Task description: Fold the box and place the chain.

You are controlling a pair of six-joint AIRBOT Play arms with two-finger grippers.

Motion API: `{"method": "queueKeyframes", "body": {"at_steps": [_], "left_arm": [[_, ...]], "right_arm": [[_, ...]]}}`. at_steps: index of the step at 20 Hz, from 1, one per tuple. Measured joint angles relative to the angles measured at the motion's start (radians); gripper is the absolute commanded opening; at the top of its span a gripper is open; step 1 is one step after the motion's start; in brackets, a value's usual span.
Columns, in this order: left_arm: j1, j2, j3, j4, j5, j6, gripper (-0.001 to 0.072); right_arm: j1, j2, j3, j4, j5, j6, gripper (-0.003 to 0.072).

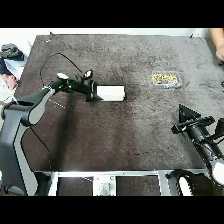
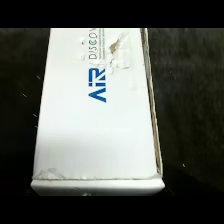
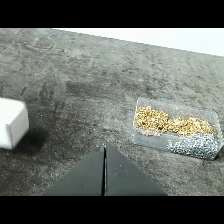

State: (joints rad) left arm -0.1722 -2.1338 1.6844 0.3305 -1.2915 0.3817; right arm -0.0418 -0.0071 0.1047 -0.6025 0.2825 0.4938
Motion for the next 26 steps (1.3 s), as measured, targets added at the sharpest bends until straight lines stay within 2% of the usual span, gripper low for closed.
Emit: {"method": "queueKeyframes", "body": {"at_steps": [2,4,6,10,12,16,19,26], "left_arm": [[0.018,0.053,0.004,-0.047,0.039,-0.008,0.0008],[0.048,0.127,0.006,-0.085,0.135,-0.025,0.0007],[0.09,0.208,0.006,-0.108,0.292,-0.06,0.0008],[0.209,0.319,0.007,-0.128,0.678,-0.198,0.0008],[0.29,0.336,0.007,-0.086,0.766,-0.338,0.0009],[0.444,0.318,0.006,0.118,0.797,-0.66,0.0008],[0.533,0.278,0.006,0.224,0.792,-0.804,0.0008],[0.598,0.144,0.055,0.309,0.78,-0.88,0.0008]], "right_arm": [[0.0,0.0,0.0,0.0,0.0,0.0,0.001],[0.0,0.0,0.0,0.0,0.0,0.0,0.001],[0.0,0.0,0.0,0.0,0.0,0.0,0.001],[0.0,0.0,0.0,0.0,0.0,0.0,0.001],[0.0,0.0,0.0,0.0,0.0,0.0,0.001],[0.0,0.0,0.0,0.0,0.0,0.0,0.001],[0.0,0.0,0.0,0.0,0.0,0.0,0.001],[0.0,0.0,0.0,0.0,0.0,0.0,0.001]]}}
